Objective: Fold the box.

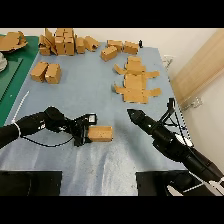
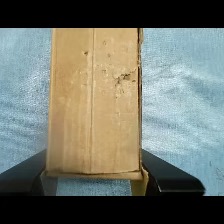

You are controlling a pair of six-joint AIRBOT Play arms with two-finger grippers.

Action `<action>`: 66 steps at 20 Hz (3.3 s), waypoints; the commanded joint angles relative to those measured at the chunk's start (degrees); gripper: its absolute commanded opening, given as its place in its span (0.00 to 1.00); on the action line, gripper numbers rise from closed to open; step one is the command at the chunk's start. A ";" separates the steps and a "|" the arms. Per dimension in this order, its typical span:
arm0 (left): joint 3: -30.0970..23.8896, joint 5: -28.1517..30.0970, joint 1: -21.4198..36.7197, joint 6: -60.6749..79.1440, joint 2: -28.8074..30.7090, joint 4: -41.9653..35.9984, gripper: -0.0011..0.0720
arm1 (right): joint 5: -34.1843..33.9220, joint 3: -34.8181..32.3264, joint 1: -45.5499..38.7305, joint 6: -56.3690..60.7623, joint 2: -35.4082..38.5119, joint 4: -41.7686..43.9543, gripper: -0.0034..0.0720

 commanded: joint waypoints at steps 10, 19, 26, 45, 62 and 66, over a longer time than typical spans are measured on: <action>0.87 6.58 0.09 -10.25 0.55 -0.55 0.55 | -0.70 1.11 -0.09 1.14 0.20 -0.85 0.05; 4.79 21.86 14.29 -42.53 11.80 15.74 0.55 | -0.76 1.11 -0.09 1.14 0.09 -0.85 0.05; 5.33 18.60 43.78 -43.41 12.07 18.12 0.55 | -0.74 1.11 -0.09 1.14 0.11 -0.85 0.05; 22.64 15.13 44.98 -42.71 -10.03 16.33 0.56 | -1.36 1.11 -0.09 1.77 0.09 -0.83 0.05; 22.64 -9.27 49.88 -46.03 9.25 17.20 0.03 | 1.66 2.27 -0.09 1.75 -2.69 -2.05 0.05; 22.91 -12.24 32.79 -53.37 13.35 15.45 0.03 | 7.39 12.92 -0.09 1.79 -13.94 -17.77 0.05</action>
